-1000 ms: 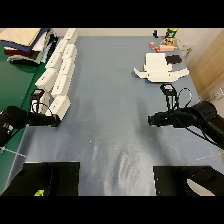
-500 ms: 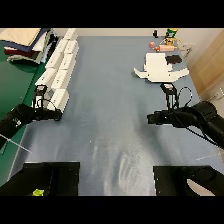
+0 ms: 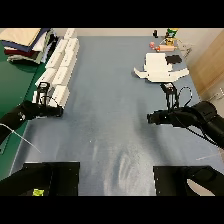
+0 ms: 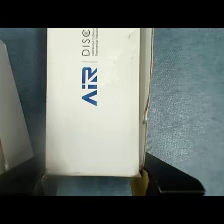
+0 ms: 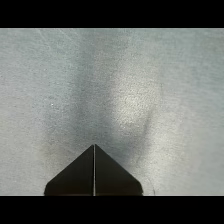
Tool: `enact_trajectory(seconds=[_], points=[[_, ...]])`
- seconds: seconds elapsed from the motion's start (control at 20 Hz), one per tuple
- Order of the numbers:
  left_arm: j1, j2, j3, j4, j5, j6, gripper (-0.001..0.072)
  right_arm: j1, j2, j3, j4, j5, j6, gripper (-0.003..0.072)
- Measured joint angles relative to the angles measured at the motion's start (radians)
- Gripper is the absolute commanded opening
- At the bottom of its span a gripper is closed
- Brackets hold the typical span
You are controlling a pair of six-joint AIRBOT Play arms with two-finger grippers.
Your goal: Fold the box.
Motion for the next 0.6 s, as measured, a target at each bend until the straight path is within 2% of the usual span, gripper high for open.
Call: enact_trajectory(seconds=[0.25, 0.3, 0.35, 0.6], points=[[-0.001, -0.007, 0.003, 0.002, 0.017, 0.001, 0.0468, 0.0, 0.0, 0.0, 0.0, 0.0, 0.0, 0.0006], [-0.001, -0.008, 0.003, 0.002, 0.018, 0.0, 0.0545, 0.0, 0.0, 0.0, 0.0, 0.0, 0.0, 0.0006], [-0.001, -0.008, 0.003, 0.002, 0.019, -0.002, 0.0703, 0.0, 0.0, 0.0, 0.0, 0.0, 0.0, 0.0006], [-0.001, -0.005, 0.003, -0.001, -0.012, -0.011, 0.0705, 0.0, 0.0, 0.0, 0.0, 0.0, 0.0, 0.0006]])
